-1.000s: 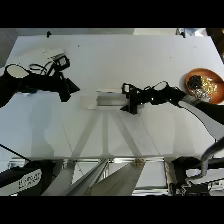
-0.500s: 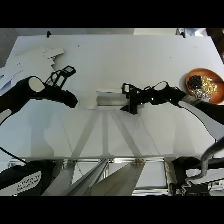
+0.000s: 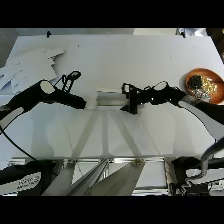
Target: Fold the box and place the chain.
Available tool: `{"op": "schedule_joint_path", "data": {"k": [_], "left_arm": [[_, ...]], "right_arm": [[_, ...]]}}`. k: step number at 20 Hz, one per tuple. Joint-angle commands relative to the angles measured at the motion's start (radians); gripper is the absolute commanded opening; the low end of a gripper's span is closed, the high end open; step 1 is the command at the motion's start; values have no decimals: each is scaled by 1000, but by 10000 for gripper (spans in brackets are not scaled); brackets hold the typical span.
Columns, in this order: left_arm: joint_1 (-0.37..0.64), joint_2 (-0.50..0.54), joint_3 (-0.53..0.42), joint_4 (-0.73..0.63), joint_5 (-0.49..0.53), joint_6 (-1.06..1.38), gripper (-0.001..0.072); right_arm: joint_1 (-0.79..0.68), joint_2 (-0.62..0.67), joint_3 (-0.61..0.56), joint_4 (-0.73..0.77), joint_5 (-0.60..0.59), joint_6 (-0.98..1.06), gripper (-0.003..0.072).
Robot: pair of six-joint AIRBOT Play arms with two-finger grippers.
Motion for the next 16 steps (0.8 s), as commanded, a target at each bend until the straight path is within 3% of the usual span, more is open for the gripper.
{"op": "schedule_joint_path", "data": {"k": [1, 16], "left_arm": [[-14, -40, -1, -59, 13, -3, 2], [11, 33, -1, -240, 11, 20, 10]], "right_arm": [[0, 0, 1, 0, 0, 0, 432], [0, 0, 1, 0, 0, 0, 432]]}}
